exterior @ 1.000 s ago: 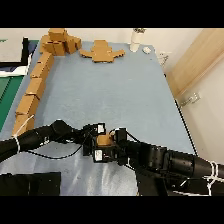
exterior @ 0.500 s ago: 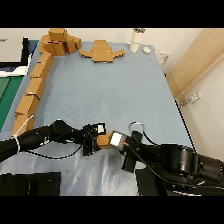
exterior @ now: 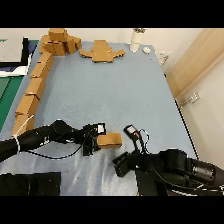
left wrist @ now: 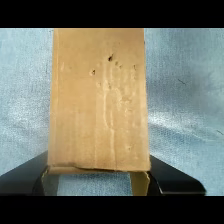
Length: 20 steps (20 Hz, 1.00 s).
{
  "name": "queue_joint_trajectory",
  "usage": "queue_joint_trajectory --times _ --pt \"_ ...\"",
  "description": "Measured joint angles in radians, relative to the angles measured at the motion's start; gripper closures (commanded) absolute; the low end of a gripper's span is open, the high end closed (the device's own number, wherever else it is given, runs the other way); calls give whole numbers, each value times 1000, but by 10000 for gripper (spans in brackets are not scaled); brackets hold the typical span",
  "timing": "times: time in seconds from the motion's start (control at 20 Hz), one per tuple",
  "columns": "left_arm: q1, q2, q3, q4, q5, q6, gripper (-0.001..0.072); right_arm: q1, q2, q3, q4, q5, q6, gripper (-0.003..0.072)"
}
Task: Fold the box.
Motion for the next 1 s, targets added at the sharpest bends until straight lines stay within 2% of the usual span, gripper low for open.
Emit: queue_joint_trajectory --times 0.2,0.35,0.6,1.0 --pt "0 0 0 0 0 0 187 -143 2 -37 13 180 101 687" --pt "0 0 0 0 0 0 187 -214 3 -47 41 240 129 686" --pt "0 0 0 0 0 0 187 -241 3 -61 75 260 143 687" --pt "0 0 0 0 0 0 187 -244 -15 -69 214 315 134 687"
